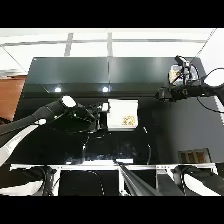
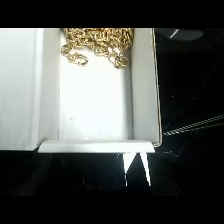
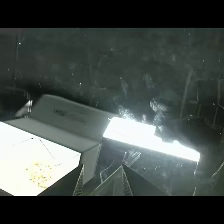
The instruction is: Fold the box and place the chain.
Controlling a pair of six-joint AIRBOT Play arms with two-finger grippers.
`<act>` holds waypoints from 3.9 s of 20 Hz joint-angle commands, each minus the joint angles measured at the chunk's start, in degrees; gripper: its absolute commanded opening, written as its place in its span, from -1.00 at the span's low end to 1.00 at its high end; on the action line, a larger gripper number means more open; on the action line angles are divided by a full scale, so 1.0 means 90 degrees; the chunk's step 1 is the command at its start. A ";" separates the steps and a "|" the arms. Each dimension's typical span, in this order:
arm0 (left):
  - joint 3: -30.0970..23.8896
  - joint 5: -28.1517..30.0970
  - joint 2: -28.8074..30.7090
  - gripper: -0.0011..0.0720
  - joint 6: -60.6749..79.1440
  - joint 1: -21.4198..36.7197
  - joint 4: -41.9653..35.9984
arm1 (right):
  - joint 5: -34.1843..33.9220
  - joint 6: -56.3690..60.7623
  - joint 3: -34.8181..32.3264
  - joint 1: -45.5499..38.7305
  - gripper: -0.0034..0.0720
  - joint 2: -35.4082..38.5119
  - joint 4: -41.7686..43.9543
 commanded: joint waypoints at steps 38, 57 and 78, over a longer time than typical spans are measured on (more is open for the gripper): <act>0.0007 0.0488 -0.0005 0.05 -0.0015 -0.0318 -0.0177 | 0.0665 -0.5880 -0.0027 0.1326 1.00 -0.1047 0.1678; 0.0007 0.0491 -0.0005 0.05 -0.0015 -0.0318 -0.0177 | 0.0522 -0.6866 -0.0095 0.1722 0.54 -0.1382 0.1664; 0.0007 0.0491 -0.0005 0.05 -0.0015 -0.0318 -0.0177 | 0.0799 -0.6759 -0.0095 0.1783 -0.15 -0.1382 0.1236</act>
